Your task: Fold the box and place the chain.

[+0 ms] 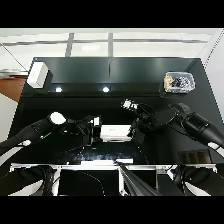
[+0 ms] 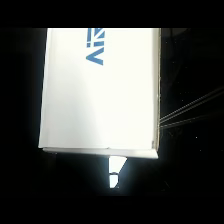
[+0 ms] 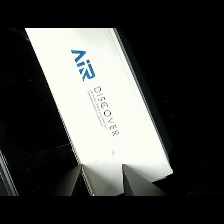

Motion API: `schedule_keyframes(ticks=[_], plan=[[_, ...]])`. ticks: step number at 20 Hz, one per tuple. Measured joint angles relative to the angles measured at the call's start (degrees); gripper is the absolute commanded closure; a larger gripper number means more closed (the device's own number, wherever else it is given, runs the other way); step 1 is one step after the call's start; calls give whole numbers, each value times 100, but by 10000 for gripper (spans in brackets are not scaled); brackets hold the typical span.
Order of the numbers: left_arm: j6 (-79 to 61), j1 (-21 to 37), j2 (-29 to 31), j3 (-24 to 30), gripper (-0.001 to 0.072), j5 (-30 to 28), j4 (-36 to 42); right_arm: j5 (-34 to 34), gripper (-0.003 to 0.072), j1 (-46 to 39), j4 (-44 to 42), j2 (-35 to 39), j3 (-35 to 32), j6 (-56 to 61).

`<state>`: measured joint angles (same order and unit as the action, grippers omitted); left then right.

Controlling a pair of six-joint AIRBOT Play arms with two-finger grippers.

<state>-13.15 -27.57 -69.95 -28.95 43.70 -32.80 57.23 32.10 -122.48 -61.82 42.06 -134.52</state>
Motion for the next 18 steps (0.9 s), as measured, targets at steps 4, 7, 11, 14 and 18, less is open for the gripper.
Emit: schedule_keyframes(ticks=[4,7,11,14,18], plan=[[7,0,0,0,314,7,2,101,376,-11,-4,208,0,240],[9,0,0,0,314,9,2,190,377,-136,-24,369,0,490],[9,0,0,0,314,9,4,472,662,-507,-118,553,-9,1058],[11,0,0,0,314,9,4,354,663,-671,-317,595,-127,1871],[11,0,0,0,314,9,4,22,663,-723,-1152,450,-236,2634]])
